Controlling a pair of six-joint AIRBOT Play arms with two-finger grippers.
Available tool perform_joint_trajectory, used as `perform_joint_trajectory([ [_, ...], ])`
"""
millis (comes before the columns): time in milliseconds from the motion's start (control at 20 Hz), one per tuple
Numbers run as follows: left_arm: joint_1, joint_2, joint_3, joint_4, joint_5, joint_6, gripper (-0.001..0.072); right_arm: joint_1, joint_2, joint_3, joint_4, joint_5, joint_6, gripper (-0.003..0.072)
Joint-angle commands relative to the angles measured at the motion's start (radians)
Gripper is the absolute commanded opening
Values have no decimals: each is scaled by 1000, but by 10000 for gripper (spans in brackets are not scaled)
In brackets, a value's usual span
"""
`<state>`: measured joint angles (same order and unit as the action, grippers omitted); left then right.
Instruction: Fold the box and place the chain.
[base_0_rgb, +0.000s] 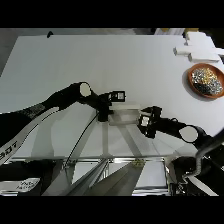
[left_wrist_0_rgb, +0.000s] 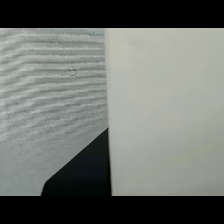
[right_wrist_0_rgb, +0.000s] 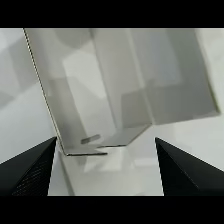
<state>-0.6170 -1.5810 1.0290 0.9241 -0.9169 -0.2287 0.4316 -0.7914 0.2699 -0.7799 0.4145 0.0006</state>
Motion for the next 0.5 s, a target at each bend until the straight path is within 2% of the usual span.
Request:
perform_joint_trajectory([
  [0,-1,0,0,0,0,1,10,-97,-69,64,94,83,-141,697],
  [200,-1,0,0,0,0,1,10,-163,-151,103,260,199,-371,697],
  [450,-1,0,0,0,0,1,10,-266,-265,153,293,359,-403,696],
])
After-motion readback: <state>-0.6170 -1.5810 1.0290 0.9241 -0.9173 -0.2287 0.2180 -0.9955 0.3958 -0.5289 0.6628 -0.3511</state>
